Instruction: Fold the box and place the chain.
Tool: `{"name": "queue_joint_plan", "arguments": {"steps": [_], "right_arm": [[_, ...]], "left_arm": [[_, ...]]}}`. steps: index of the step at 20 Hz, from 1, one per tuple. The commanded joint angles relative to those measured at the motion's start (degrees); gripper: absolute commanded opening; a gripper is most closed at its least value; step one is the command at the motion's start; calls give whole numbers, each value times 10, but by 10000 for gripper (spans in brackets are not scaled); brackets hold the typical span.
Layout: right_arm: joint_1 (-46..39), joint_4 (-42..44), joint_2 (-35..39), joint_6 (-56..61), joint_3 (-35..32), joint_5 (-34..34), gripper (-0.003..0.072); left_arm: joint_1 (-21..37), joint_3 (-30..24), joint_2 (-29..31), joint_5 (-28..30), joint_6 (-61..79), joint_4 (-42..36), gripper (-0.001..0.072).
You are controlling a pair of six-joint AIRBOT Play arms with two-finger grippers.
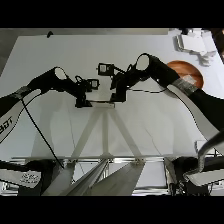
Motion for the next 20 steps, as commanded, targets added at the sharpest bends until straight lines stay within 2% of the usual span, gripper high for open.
{"name": "queue_joint_plan", "arguments": {"steps": [1,3,5,8,10,11,14,17,20], "right_arm": [[0,33,6,-1,1,-28,638],[2,85,-1,-5,1,-70,632],[7,120,-16,-45,1,-98,526],[16,123,-36,-56,1,-99,494],[17,118,-43,-56,1,-97,355],[17,111,-43,-56,1,-99,335],[17,81,-43,-56,1,-99,213],[17,75,-43,-56,1,-92,171],[25,71,-43,-56,-7,-92,169]], "left_arm": [[0,0,0,0,1,0,17],[0,0,0,0,1,0,17],[0,0,0,0,1,0,17],[0,0,0,0,1,0,17],[0,0,0,0,1,0,17],[0,0,0,0,1,0,17],[0,0,0,0,1,0,17],[0,0,0,0,1,0,17],[0,0,0,0,1,0,17]]}}
